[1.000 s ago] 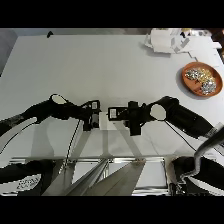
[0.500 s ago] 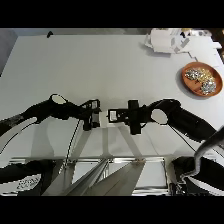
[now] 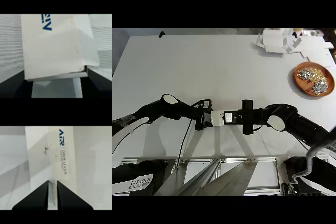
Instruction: Fold the box and place the chain.
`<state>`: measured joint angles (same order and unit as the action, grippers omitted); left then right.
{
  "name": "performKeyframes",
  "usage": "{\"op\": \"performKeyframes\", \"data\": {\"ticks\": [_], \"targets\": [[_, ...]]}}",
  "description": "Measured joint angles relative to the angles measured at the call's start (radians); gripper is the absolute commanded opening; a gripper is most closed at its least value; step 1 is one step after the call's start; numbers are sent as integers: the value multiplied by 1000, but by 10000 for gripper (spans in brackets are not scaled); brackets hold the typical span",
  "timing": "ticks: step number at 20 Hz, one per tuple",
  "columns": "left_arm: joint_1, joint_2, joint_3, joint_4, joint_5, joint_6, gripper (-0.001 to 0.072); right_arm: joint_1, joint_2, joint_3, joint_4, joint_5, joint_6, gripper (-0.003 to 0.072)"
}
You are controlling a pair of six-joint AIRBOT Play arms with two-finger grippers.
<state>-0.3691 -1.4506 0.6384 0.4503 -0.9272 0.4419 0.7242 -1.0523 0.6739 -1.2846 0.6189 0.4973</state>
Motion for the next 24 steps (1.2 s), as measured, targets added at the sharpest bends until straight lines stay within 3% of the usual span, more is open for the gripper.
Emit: {"op": "performKeyframes", "data": {"ticks": [24], "targets": [[0,0,0,3,-5,3,210,-10,19,-7,72,-84,4,96]]}}
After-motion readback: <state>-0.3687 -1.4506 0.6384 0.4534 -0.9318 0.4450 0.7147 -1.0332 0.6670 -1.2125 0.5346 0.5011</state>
